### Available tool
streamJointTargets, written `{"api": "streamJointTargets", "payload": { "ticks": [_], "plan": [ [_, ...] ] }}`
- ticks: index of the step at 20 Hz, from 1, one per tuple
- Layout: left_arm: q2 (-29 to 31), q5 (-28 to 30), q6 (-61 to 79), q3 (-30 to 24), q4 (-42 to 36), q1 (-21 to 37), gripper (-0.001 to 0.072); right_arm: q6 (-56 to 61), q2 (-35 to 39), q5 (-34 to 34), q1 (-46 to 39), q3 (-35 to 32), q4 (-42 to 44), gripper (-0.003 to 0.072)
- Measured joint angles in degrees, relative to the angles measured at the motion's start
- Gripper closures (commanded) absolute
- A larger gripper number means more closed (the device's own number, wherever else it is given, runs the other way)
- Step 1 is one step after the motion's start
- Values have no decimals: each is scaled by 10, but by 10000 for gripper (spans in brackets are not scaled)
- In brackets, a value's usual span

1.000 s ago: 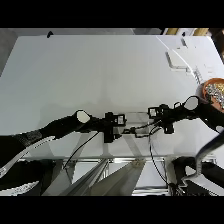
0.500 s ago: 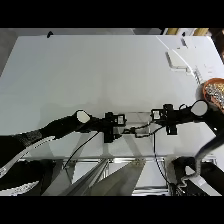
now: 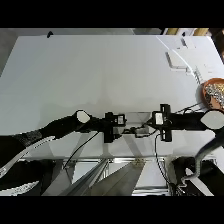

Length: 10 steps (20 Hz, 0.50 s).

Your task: Fold the box and place the chain.

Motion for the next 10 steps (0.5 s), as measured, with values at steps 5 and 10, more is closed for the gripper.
{"api": "streamJointTargets", "payload": {
  "ticks": [5,10],
  "plan": [
    [0,0,0,0,0,0,378,5,-2,-43,82,-6,57,667],
    [0,0,0,0,0,0,378,5,-38,-93,121,-11,80,667]
  ]
}}
